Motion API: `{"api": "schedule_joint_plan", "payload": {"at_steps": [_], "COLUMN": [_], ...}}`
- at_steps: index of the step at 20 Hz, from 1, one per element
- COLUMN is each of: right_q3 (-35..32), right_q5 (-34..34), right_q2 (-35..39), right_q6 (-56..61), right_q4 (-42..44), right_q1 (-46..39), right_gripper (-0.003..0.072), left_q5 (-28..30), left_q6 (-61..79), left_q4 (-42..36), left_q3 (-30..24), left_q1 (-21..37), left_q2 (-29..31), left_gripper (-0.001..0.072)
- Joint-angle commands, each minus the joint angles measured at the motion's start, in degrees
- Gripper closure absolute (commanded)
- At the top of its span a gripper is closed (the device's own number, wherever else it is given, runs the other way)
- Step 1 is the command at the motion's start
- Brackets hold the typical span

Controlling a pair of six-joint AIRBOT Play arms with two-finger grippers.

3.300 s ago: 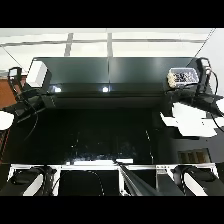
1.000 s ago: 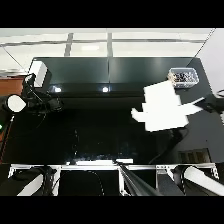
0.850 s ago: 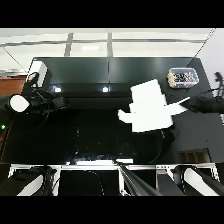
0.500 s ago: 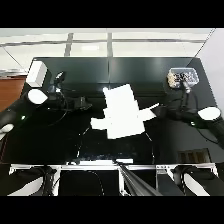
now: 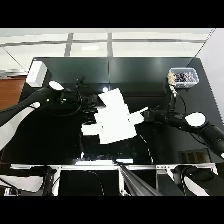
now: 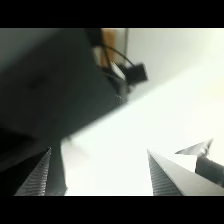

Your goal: Fold the box and place the chain.

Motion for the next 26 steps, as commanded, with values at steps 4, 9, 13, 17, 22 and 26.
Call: {"api": "schedule_joint_plan", "payload": {"at_steps": [4,9,13,17,22,26], "right_q3": [-0.1,-0.1,-0.1,-0.1,-0.1,-0.1], "right_q5": [-0.5,-0.5,-0.4,0.3,0.5,0.5], "right_q2": [0.0,0.0,0.0,0.0,0.0,0.0], "right_q6": [0.0,0.0,0.0,0.0,0.0,-0.5], "right_q4": [0.2,0.1,0.1,0.1,0.1,-1.5], "right_q1": [0.5,0.5,0.5,0.5,0.5,0.5], "right_gripper": [0.0673,0.0674,0.0673,0.0673,0.0673,0.0672], "left_q5": [-17.8,-23.6,-20.9,-20.8,-24.1,-30.4], "left_q6": [18.5,21.3,22.5,22.5,22.8,24.1], "left_q4": [-7.6,1.6,2.5,2.7,2.7,2.7], "left_q3": [0.9,1.6,5.1,8.4,11.0,12.6], "left_q1": [-0.1,-1.4,-1.9,-1.7,-1.1,-1.1], "left_q2": [-4.3,-6.9,-6.9,-7.1,-9.5,-13.2], "left_gripper": [0.0022,0.0274,0.0352,0.0349,0.0362,0.0619]}}
